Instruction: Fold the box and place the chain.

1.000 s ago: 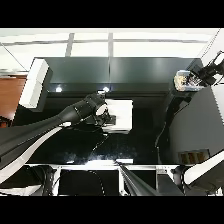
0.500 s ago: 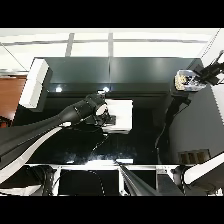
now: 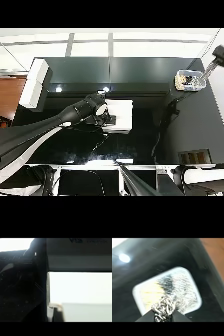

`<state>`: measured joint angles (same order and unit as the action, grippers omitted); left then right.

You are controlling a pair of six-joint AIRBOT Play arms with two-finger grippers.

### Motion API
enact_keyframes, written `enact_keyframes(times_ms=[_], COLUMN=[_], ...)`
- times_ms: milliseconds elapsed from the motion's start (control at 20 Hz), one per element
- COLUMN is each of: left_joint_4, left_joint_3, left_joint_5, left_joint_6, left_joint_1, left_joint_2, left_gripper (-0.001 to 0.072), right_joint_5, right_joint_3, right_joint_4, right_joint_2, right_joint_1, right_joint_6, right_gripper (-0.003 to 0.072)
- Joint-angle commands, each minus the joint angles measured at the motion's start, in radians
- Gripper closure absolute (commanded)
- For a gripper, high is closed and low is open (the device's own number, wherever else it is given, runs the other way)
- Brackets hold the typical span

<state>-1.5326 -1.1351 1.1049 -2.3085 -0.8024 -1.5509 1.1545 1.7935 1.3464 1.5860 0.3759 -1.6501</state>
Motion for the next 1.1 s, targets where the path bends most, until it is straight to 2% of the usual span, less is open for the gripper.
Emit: enact_keyframes(times_ms=[0,100,350,450,650,850,1050], left_joint_4=[0.000,0.000,0.000,0.000,0.000,0.000,0.000], left_joint_3=[0.000,0.000,0.000,0.000,0.000,0.000,0.000], left_joint_5=[-0.002,-0.002,-0.002,-0.005,-0.004,-0.003,-0.004], left_joint_6=[0.000,0.000,0.000,0.000,0.000,0.000,0.000], left_joint_1=[0.000,0.000,0.000,0.000,0.000,0.000,0.000], left_joint_2=[0.000,0.000,0.000,0.000,0.000,0.000,0.000], left_gripper=[0.0679,0.0679,0.0679,0.0679,0.0679,0.0679,0.0679], right_joint_5=[0.021,0.082,0.143,0.195,0.277,0.327,0.343], right_joint_3=[0.001,0.001,0.000,-0.004,-0.079,-0.140,-0.140], right_joint_4=[-0.127,-0.129,-0.334,-0.351,-0.409,-0.563,-0.582], right_joint_2=[-0.145,-0.224,-0.386,-0.433,-0.525,-0.568,-0.567], right_joint_1=[-0.014,-0.042,-0.094,-0.136,-0.227,-0.293,-0.378], right_joint_6=[0.146,0.213,0.257,0.260,0.310,0.353,0.352], right_gripper=[0.0671,0.0672,0.0672,0.0672,0.0672,0.0672,0.0672])
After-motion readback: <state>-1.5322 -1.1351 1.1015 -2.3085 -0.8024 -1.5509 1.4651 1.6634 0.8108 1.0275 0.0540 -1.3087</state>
